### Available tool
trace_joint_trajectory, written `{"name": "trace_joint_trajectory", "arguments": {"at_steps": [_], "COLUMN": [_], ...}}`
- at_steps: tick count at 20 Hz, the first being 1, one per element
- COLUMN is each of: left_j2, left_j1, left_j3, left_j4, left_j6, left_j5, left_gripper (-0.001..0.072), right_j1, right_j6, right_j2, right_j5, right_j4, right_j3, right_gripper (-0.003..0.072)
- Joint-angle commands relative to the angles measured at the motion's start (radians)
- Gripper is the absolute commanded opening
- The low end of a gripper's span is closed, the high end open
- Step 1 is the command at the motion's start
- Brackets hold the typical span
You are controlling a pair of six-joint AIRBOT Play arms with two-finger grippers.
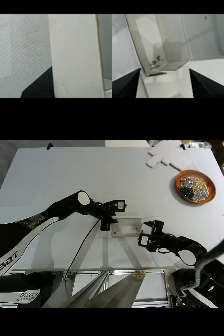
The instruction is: Fold the box and place the chain.
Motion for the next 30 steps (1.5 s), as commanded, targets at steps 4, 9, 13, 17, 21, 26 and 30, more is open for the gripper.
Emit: {"name": "trace_joint_trajectory", "arguments": {"at_steps": [4,9,13,17,21,26,30], "left_j2": [0.000,0.000,0.000,0.000,0.000,0.000,0.000], "left_j1": [0.000,0.000,0.000,0.000,0.000,0.000,0.000], "left_j3": [0.000,0.000,0.000,0.000,0.000,0.000,0.000], "left_j4": [0.000,0.000,0.000,0.000,0.000,0.000,0.000], "left_j6": [0.001,0.001,0.001,0.001,0.001,0.001,0.001], "left_j5": [0.000,0.000,0.000,0.000,0.000,0.000,0.000], "left_gripper": [0.0011,0.0012,0.0012,0.0012,0.0012,0.0012,0.0012], "right_j1": [-0.077,-0.112,-0.211,-0.275,-0.327,-0.388,-0.388], "right_j6": [-0.136,-0.321,-0.359,-0.576,-0.726,-0.795,-0.854], "right_j2": [-0.078,-0.163,-0.234,-0.316,-0.414,-0.524,-0.587], "right_j5": [0.039,0.085,0.168,0.301,0.390,0.554,0.611], "right_j4": [0.155,0.335,0.377,0.511,0.623,0.655,0.686], "right_j3": [0.021,0.058,0.132,0.188,0.246,0.304,0.318], "right_gripper": [0.0695,0.0695,0.0695,0.0695,0.0695,0.0694,0.0679]}}
